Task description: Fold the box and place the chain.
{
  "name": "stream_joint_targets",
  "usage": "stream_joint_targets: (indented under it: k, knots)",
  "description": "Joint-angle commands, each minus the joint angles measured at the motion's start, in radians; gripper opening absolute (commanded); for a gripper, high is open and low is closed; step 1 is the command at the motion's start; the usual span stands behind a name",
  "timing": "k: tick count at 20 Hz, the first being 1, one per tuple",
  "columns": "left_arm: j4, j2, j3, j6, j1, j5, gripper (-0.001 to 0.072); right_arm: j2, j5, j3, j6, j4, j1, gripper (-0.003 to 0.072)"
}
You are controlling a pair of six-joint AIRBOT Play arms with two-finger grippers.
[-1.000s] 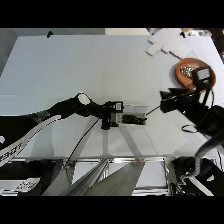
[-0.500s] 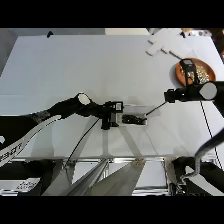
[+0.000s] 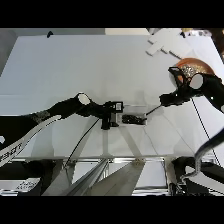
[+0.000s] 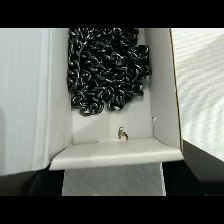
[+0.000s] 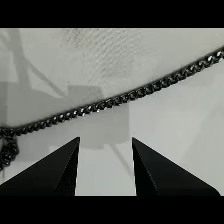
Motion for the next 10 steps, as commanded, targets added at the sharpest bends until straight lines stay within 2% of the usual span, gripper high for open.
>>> stream_joint_targets:
  k: [1, 5, 10]
  knots:
    - [0.000, 0.000, 0.000, 0.000, 0.001, 0.000, 0.0255, -0.042, -0.034, 0.003, 0.050, -0.005, 0.003, 0.0365]
    - [0.000, 0.000, 0.000, 0.000, 0.001, 0.000, 0.0255, -0.052, -0.106, 0.003, 0.093, -0.020, 0.003, 0.0346]
    - [0.000, 0.000, 0.000, 0.000, 0.001, 0.000, 0.0255, -0.107, -0.106, 0.002, 0.182, -0.071, 0.003, 0.0333]
